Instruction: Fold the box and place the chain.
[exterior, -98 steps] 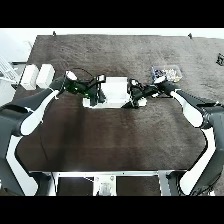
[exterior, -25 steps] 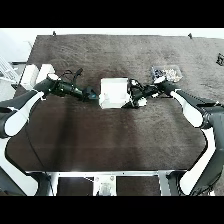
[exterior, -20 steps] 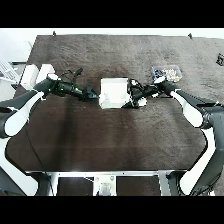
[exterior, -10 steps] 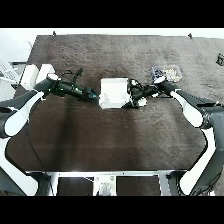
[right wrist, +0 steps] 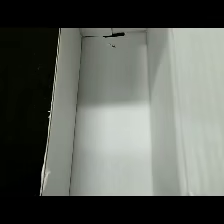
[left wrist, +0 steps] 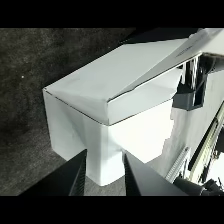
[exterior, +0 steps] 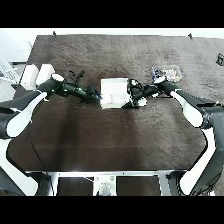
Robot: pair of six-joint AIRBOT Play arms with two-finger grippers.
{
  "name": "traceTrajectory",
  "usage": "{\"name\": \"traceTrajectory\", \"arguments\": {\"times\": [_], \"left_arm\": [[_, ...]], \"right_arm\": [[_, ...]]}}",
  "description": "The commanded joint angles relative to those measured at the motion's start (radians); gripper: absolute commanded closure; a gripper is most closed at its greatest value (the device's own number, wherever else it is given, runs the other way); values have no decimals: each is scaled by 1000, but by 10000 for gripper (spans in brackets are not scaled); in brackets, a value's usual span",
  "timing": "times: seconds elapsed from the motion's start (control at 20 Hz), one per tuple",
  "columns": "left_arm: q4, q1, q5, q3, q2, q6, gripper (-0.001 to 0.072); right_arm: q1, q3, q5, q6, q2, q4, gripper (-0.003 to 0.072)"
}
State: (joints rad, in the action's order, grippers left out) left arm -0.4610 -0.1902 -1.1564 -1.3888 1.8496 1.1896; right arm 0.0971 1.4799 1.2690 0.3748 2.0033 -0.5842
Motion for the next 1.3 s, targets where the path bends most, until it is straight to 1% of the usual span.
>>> {"name": "traceTrajectory", "arguments": {"times": [0.0,0.3,0.4,0.55,0.7,0.85,1.0,1.25], "left_arm": [[-3,-15,32,-4,-3,68,436],[-28,-35,69,-7,-7,117,436],[-93,-53,77,-31,-7,175,436],[-236,-74,63,-96,-7,299,436],[-310,-96,53,-131,-7,385,436],[-388,-126,65,-166,-7,464,436],[-486,-155,42,-205,-7,558,436],[-525,-190,51,-214,-7,597,436]], "right_arm": [[0,0,0,0,0,0,94],[0,0,0,0,0,0,94],[0,0,0,0,0,0,94],[0,0,0,0,0,0,94],[0,0,0,0,0,0,93],[0,0,0,0,0,0,94],[0,0,0,0,0,0,94],[0,0,0,0,0,0,93]]}}
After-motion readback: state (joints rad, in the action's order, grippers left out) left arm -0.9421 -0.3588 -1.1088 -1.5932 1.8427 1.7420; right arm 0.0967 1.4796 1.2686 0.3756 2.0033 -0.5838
